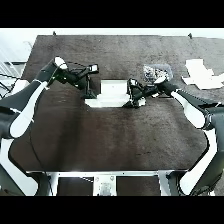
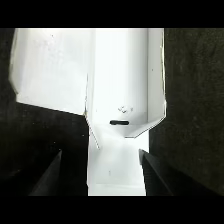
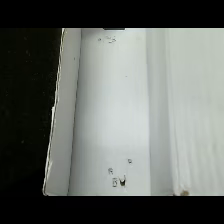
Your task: Fold the box and place the chain.
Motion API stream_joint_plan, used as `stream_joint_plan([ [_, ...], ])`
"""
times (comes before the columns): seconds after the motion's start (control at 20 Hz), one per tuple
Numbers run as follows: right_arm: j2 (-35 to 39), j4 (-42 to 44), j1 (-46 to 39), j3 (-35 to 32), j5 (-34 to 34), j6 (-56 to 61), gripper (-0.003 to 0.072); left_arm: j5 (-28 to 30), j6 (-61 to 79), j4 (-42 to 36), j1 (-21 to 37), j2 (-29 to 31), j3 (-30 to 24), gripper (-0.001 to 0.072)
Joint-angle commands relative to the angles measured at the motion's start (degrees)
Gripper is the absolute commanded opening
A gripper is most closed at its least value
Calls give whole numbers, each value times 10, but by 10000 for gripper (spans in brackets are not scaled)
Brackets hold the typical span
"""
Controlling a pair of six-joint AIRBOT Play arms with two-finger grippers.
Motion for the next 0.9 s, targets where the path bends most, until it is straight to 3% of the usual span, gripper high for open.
stream_joint_plan([
  [0.0, 0, 0, 0, 0, 0, 0, 585, 11, 3, -2, -7, -14, -6, 589],
  [0.85, 0, 0, 0, 0, 0, 0, 585, 12, 11, 23, -27, -39, -6, 586],
])
